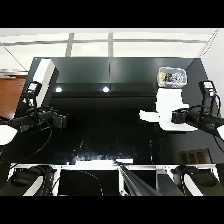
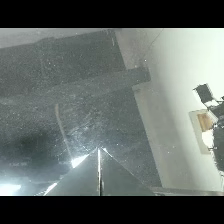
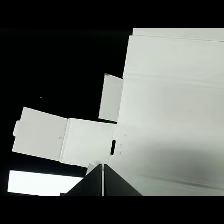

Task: Fold the box and place the chain.

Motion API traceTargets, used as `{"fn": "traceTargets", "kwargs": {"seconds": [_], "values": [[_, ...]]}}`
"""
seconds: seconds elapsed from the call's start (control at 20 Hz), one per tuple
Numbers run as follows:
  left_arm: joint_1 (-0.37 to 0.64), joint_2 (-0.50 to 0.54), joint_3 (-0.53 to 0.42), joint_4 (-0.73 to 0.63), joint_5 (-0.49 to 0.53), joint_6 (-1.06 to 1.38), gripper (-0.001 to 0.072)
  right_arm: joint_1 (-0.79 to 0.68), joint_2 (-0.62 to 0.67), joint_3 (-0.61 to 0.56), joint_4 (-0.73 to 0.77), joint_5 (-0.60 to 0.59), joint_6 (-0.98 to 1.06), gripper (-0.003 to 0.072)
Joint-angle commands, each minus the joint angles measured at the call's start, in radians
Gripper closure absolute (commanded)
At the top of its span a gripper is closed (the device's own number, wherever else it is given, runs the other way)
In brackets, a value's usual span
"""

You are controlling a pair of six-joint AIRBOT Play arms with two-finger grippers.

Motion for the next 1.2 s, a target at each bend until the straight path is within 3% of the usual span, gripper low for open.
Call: {"fn": "traceTargets", "kwargs": {"seconds": [0.0,0.75,0.95,1.0,1.05,1.1,1.15], "values": [[-0.001,0.001,-0.001,0.0,0.0,0.0,0.0685,0.0,0.0,0.0,0.0,0.0,0.0,0.0667],[-0.001,0.001,-0.001,-0.005,0.011,-0.002,0.0685,0.0,0.0,0.0,0.0,0.0,0.0,0.0667],[-0.001,-0.016,-0.002,-0.117,0.232,-0.004,0.0685,0.0,0.0,0.0,0.082,-0.058,0.002,0.0666],[-0.001,-0.024,-0.002,-0.138,0.272,-0.005,0.0678,0.0,0.0,0.0,0.095,-0.118,0.005,0.0571],[-0.002,-0.037,-0.002,-0.15,0.31,-0.005,0.0491,0.001,-0.001,0.0,0.1,-0.194,0.008,0.0021],[-0.003,-0.055,-0.002,-0.156,0.337,-0.007,-0.0011,0.0,-0.002,0.0,0.099,-0.264,0.006,-0.0023],[-0.003,-0.074,-0.002,-0.16,0.344,-0.016,-0.0002,-0.002,-0.005,0.0,0.091,-0.336,0.019,-0.0023]]}}
